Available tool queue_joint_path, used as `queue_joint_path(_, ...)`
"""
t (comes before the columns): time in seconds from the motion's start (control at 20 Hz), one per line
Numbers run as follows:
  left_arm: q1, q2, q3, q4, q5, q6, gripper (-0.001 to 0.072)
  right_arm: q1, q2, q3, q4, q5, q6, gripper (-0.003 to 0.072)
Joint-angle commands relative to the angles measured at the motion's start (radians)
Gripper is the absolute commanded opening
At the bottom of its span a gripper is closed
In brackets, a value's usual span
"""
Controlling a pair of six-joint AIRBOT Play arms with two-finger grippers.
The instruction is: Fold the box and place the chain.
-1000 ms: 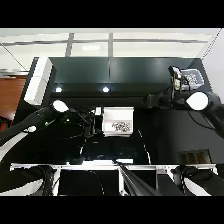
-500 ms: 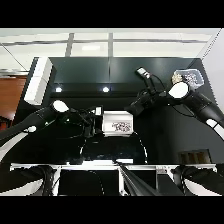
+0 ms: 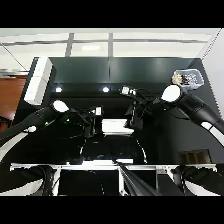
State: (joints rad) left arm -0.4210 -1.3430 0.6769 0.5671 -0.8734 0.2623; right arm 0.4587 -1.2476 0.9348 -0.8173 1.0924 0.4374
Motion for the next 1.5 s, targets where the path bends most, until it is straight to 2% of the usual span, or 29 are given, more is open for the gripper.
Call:
queue_joint_path(0.0, 0.0, 0.0, 0.0, 0.001, -0.004, 0.0, 0.0344, 0.04, -0.001, 0.001, -0.022, 0.01, -0.034, 0.0709)
queue_joint_path(0.2, 0.0, 0.0, 0.0, 0.001, -0.003, 0.0, 0.0344, 0.045, -0.001, -0.011, -0.058, -0.042, -0.03, 0.0708)
queue_joint_path(0.25, 0.0, 0.0, 0.0, 0.001, -0.004, 0.0, 0.0344, 0.047, -0.001, -0.015, -0.055, -0.053, -0.03, 0.0665)
queue_joint_path(0.3, 0.0, 0.0, 0.0, 0.0, -0.003, 0.0, 0.0344, 0.048, -0.001, -0.016, -0.055, -0.053, -0.03, 0.0579)
queue_joint_path(0.35, 0.0, 0.0, 0.0, 0.001, -0.003, 0.0, 0.0344, 0.049, -0.001, -0.017, -0.05, -0.051, -0.03, 0.0579)
queue_joint_path(0.4, 0.0, 0.0, 0.0, 0.001, -0.003, 0.0, 0.0344, 0.05, -0.001, -0.018, -0.05, -0.047, -0.029, 0.0492)
queue_joint_path(0.45, 0.0, 0.0, 0.0, 0.001, -0.003, 0.0, 0.0344, 0.05, -0.001, -0.019, -0.048, -0.042, -0.029, 0.0475)
queue_joint_path(0.95, 0.0, 0.0, 0.0, 0.0, -0.003, 0.0, 0.0347, 0.05, -0.001, -0.031, -0.058, -0.023, -0.025, 0.0473)
queue_joint_path(1.05, 0.0, 0.0, 0.0, 0.0, -0.003, 0.0, 0.0347, 0.05, -0.001, -0.031, -0.058, -0.023, -0.013, 0.0357)
queue_joint_path(1.2, 0.0, 0.0, 0.0, 0.0, -0.003, 0.0, 0.0347, 0.05, -0.001, -0.031, -0.058, -0.024, -0.008, 0.0356)
queue_joint_path(1.25, 0.0, 0.0, 0.0, 0.001, -0.003, 0.0, 0.0347, 0.05, -0.001, -0.031, -0.059, -0.025, -0.007, 0.0335)
queue_joint_path(1.3, 0.0, 0.0, 0.0, 0.0, -0.003, 0.0, 0.0347, 0.05, -0.001, -0.031, -0.059, -0.028, -0.007, 0.0246)
queue_joint_path(1.45, 0.0, 0.0, 0.0, 0.001, -0.004, 0.0, 0.0347, 0.05, 0.0, -0.031, -0.058, -0.049, -0.003, 0.0238)
